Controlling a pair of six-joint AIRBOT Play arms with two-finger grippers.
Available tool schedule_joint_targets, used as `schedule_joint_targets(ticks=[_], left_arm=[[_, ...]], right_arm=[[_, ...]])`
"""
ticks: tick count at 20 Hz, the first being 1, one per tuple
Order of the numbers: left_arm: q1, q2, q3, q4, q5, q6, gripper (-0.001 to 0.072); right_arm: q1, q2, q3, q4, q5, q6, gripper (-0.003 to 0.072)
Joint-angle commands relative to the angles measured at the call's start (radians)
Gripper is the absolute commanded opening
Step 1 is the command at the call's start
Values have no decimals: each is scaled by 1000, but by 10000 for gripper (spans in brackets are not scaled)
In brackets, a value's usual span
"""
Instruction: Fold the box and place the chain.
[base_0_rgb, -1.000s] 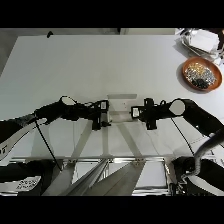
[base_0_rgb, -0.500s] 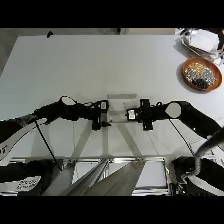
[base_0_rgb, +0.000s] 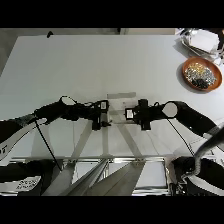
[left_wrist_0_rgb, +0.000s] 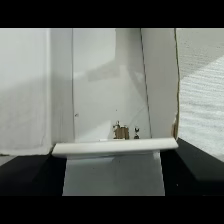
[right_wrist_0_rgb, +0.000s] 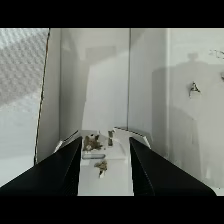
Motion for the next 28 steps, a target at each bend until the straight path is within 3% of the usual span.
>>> schedule_joint_targets(ticks=[1,6,9,10,13,17,19,22,25,28], left_arm=[[0,0,0,0,0,0,208],[0,0,0,0,0,0,208],[0,0,0,0,0,0,208],[0,0,0,0,0,0,208],[0,0,0,0,0,0,208],[0,0,0,0,0,0,208],[0,0,0,0,0,0,208],[0,0,0,0,0,0,208],[0,0,0,0,0,0,208],[0,1,0,0,0,0,208]], right_arm=[[1,-5,0,5,-2,2,354],[0,108,0,-12,6,67,255],[0,222,0,-112,45,266,54],[0,256,0,-143,63,336,18],[-39,337,0,-171,137,563,18],[-236,357,0,-227,397,1081,19],[-328,349,-1,-249,478,1202,19],[-436,316,-13,-243,386,1288,18],[-480,190,-13,-192,353,1270,19],[-479,30,-13,30,347,1106,19]])
